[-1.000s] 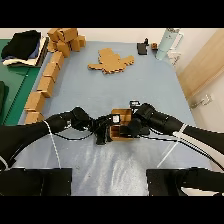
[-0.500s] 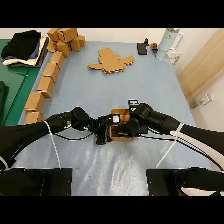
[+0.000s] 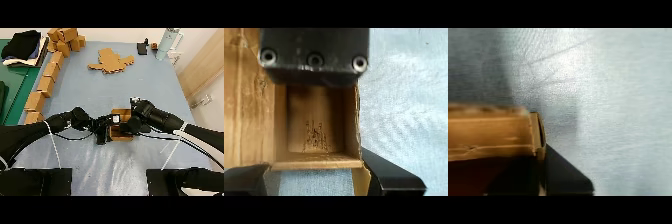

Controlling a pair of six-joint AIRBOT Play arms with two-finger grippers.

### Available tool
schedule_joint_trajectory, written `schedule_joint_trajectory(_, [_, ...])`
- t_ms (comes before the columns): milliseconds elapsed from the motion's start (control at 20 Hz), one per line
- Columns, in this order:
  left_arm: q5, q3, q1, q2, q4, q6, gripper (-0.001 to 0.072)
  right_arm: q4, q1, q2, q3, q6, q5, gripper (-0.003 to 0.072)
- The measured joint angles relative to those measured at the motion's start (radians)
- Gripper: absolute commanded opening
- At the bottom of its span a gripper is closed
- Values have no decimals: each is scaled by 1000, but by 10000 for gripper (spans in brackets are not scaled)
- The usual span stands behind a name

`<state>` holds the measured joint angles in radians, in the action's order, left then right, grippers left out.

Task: Fold the box.

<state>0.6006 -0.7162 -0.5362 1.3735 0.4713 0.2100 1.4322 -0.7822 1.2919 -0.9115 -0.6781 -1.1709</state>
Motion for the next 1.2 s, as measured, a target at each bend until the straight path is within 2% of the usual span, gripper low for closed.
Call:
schedule_joint_trajectory(50, [0, 0, 0, 0, 0, -1, 552, -1, 0, 0, 0, 1, -2, 6])
schedule_joint_trajectory(100, [0, 0, 0, 0, 0, 0, 552, -3, 0, 0, 0, 1, -3, 115])
schedule_joint_trajectory(150, [0, 0, 0, 0, 0, -1, 552, -8, 0, 0, 0, 1, -5, 351])
schedule_joint_trajectory(200, [0, 0, 0, 0, 0, -1, 552, -13, 2, 0, 0, 1, -8, 425])
schedule_joint_trajectory(550, [2, 0, 0, 0, 0, -1, 552, 37, 2, -34, 0, -11, -2, 425])
schedule_joint_trajectory(650, [2, 0, 0, 0, 0, -1, 552, 53, 2, -81, 0, -18, -11, 418])
schedule_joint_trajectory(750, [2, 0, 0, 0, 0, -1, 552, 60, 6, -141, 0, -19, -48, 325])
schedule_joint_trajectory(850, [2, 0, 0, 0, 0, -1, 552, 55, 30, -206, 0, -30, -89, 129])
schedule_joint_trajectory(900, [2, 0, 0, 0, 0, -1, 552, 48, 56, -233, 0, -42, -100, 79])
schedule_joint_trajectory(1100, [2, 0, 0, 0, 0, -1, 552, 46, 269, -237, -1, -210, -104, 5])
schedule_joint_trajectory(1200, [2, 0, 0, 0, 0, -1, 552, 160, 418, -169, -2, -399, -40, 5])
